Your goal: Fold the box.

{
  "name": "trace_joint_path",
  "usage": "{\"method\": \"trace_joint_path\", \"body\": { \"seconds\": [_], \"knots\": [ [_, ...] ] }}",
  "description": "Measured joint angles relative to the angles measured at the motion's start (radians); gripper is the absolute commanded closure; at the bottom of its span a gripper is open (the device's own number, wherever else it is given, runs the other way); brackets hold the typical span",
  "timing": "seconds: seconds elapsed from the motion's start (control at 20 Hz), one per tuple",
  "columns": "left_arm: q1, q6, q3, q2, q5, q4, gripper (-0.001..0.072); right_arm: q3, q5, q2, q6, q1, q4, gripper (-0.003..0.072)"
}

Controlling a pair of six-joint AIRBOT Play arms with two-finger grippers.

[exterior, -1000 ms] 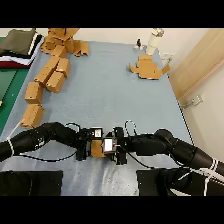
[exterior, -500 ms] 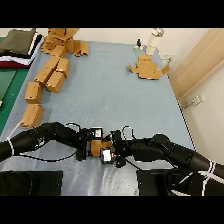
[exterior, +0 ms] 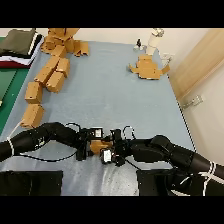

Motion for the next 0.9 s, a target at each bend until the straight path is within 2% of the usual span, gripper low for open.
{"method": "trace_joint_path", "body": {
  "seconds": [0.1,0.15,0.25,0.6,0.9],
  "knots": [
    [0.0,0.0,0.0,0.0,0.0,0.0,0.0243,0.0,0.003,0.002,0.0,0.002,0.0,0.0206],
    [0.0,0.0,0.0,0.0,0.0,0.0,0.0243,0.0,0.002,0.004,0.0,0.002,0.003,0.0148],
    [0.0,0.0,0.0,0.0,0.0,0.0,0.0243,0.001,-0.013,0.014,0.004,0.012,0.013,0.0107],
    [0.0,0.0,0.0,0.0,0.0,0.0,0.0243,0.001,-0.03,0.086,0.04,0.037,0.031,0.0107],
    [0.0,0.0,0.0,0.0,0.0,0.0,0.0243,0.0,0.044,0.106,0.049,0.039,0.037,0.0108]
  ]
}}
